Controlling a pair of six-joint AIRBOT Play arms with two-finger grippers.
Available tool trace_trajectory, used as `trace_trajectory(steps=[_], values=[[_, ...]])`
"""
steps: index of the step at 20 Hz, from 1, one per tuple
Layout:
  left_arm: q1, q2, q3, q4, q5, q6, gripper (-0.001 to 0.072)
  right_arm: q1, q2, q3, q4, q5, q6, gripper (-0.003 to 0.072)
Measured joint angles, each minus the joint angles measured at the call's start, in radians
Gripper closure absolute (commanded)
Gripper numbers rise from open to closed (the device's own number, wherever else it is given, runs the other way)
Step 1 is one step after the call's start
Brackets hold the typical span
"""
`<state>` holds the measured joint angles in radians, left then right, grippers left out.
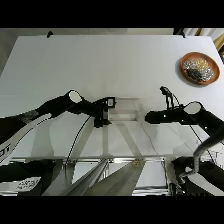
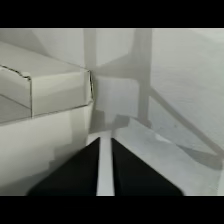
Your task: Fold the box and place the chain.
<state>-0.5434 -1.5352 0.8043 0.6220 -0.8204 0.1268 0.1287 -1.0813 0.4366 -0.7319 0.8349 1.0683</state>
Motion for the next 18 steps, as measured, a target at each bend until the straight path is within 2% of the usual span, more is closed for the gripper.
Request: trace_trajectory(steps=[7,8,9,10,18], values=[[0.000,0.000,0.000,0.000,0.000,0.000,0.0698,0.031,0.046,0.031,0.024,0.010,-0.004,0.0481],[0.000,0.000,0.000,0.000,0.000,0.000,0.0698,0.038,0.050,0.039,0.027,0.019,-0.004,0.0442],[0.000,0.000,0.000,0.000,0.000,0.000,0.0698,0.046,0.053,0.045,0.029,0.026,-0.003,0.0288],[0.000,0.000,0.000,0.000,0.000,0.000,0.0698,0.054,0.055,0.051,0.031,0.029,-0.003,0.0173],[0.000,0.000,0.000,0.000,0.000,0.000,0.0698,0.099,0.060,0.069,0.026,0.007,0.032,0.0167]])
